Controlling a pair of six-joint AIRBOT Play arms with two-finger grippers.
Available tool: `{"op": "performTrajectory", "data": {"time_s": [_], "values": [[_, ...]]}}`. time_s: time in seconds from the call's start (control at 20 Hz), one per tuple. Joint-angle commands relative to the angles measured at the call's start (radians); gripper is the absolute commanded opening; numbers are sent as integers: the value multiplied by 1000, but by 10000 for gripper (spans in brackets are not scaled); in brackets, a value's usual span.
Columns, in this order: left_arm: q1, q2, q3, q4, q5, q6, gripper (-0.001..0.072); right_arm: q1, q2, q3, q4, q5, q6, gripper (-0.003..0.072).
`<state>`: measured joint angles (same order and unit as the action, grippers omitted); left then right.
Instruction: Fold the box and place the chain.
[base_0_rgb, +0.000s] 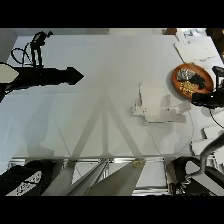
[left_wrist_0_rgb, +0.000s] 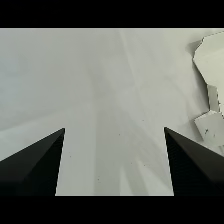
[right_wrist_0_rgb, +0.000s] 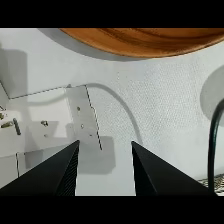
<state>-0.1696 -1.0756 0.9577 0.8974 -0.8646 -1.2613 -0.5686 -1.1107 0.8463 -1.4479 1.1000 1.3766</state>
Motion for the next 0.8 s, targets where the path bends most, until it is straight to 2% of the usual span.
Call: {"op": "performTrajectory", "data": {"time_s": [0.0,0.1,0.3,0.5,0.55,0.65,0.75], "values": [[0,1,0,0,0,0,700,-89,-75,26,152,62,-105,367],[0,1,0,0,0,0,700,-88,-122,26,186,60,-131,394],[0,1,0,0,0,0,700,-88,-202,33,276,42,-187,393],[0,1,0,0,0,0,700,-88,-274,35,275,37,-194,391],[0,1,0,0,0,0,700,-88,-287,35,275,36,-201,373],[0,1,0,0,0,0,700,-88,-291,35,277,40,-229,205],[0,1,0,0,0,0,700,-88,-291,36,289,67,-269,107]]}}
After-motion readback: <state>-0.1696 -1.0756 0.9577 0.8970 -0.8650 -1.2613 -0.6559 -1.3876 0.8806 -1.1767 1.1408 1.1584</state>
